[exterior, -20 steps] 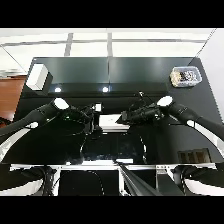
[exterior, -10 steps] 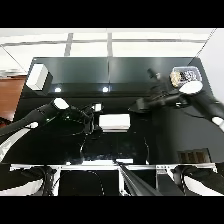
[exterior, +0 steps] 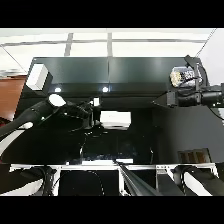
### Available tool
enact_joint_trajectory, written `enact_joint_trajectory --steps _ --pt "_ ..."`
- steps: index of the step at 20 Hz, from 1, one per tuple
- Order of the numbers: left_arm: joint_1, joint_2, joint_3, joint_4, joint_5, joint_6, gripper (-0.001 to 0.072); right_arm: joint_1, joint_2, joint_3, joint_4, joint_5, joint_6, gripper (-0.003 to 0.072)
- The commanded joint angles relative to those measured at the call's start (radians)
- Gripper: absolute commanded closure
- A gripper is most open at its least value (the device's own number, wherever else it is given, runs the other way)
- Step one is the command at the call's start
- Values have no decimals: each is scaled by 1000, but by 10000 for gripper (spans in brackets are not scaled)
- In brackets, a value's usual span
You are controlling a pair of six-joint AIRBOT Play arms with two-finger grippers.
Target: Fold the box and place the chain.
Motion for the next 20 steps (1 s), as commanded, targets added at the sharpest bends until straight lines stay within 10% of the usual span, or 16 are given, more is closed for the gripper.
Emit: enact_joint_trajectory --steps 1,8,20 --pt "16 109 28 40 -38 -51 -6 -23 17 1 -17 32 4 673" --pt "-119 -16 137 -217 42 -55 0 -23 17 1 -18 -73 1 673" --pt "-173 -263 305 -194 -73 -200 3 -106 17 1 -159 -124 -10 673"
